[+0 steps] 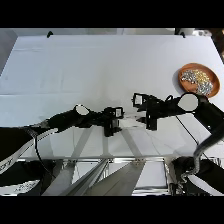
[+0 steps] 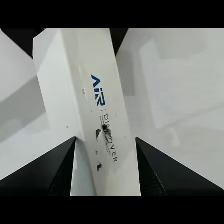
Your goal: Fold the box and place the chain.
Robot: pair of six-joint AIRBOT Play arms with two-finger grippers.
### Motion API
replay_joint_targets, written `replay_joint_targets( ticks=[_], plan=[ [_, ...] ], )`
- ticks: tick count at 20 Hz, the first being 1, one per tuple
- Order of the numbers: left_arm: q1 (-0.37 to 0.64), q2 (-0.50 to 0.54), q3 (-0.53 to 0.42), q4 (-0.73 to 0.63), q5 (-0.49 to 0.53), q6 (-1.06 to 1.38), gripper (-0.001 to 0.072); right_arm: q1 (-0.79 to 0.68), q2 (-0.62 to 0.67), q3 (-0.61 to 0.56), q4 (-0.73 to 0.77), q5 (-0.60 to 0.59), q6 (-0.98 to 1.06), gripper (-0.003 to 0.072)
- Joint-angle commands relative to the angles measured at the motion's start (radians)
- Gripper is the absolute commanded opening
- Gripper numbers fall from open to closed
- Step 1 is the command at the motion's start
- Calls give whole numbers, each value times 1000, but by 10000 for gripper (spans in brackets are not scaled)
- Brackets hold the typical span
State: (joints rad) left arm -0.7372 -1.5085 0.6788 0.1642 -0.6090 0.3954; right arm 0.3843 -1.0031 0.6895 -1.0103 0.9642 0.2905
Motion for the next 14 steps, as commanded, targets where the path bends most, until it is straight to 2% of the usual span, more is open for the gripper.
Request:
replay_joint_targets(
  ticks=[1,5,9,14],
  plan=[
    [0,1,1,1,-2,1,136,1,9,-10,0,-63,1,378],
    [0,1,1,1,-2,1,136,1,8,-14,0,-32,1,378],
    [0,1,1,1,-1,1,136,1,8,-72,1,-90,1,378],
    [0,1,1,1,-2,1,136,1,8,-77,2,-79,1,378]
  ],
)
